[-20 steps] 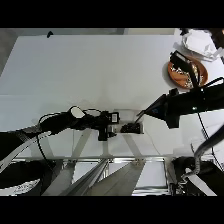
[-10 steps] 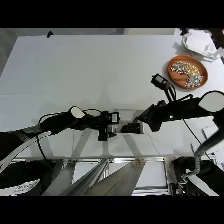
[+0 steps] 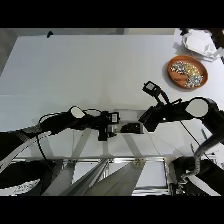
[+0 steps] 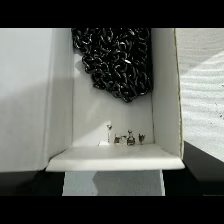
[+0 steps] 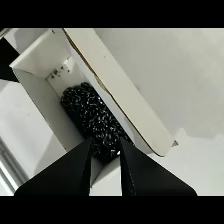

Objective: Fold the box and place the chain.

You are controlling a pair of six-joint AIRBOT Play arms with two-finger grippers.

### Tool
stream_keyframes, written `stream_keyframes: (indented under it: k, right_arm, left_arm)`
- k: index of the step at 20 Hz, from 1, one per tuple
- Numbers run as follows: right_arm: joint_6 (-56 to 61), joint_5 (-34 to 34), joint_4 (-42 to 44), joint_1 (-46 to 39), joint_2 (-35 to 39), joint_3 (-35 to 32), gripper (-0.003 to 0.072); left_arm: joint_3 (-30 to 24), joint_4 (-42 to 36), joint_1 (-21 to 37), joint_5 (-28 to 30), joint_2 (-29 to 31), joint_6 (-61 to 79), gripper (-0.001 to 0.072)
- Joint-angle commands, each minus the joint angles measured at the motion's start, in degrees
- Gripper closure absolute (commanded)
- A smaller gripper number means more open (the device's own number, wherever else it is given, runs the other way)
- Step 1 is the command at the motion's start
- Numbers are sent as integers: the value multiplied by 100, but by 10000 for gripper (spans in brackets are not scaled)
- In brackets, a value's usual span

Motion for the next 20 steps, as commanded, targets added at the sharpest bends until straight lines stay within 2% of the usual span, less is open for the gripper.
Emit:
stream_keyframes:
  k: [1,3,4,6,7,9,11,13,16,18,20]
  right_arm:
    - [31,72,-68,17,-85,114,484]
    - [35,341,-96,17,-79,490,486]
    - [35,625,-133,20,-72,719,517]
    - [37,1047,-234,13,35,1145,662]
    - [57,1062,-361,13,133,1294,663]
    - [363,826,-990,13,295,1537,663]
    - [1099,323,-1969,-7,227,1661,667]
    - [1217,-118,-2177,-284,-57,1775,669]
    - [260,-407,-1388,-758,-942,1853,671]
    - [-754,-70,-391,-925,-1672,1853,669]
    - [-1401,234,629,-905,-2076,1853,668]
  left_arm:
    - [2,2,-2,0,2,2,437]
    - [2,2,-2,0,2,2,437]
    - [0,2,-2,0,2,2,437]
    - [2,2,-2,0,2,2,437]
    - [0,2,-2,0,2,2,437]
    - [2,2,-2,2,2,2,437]
    - [2,2,-2,0,2,2,437]
    - [0,0,-2,-2,2,2,437]
    - [0,2,-2,-15,2,2,437]
    - [0,2,-2,-20,2,2,437]
    - [2,2,-2,-20,2,2,437]
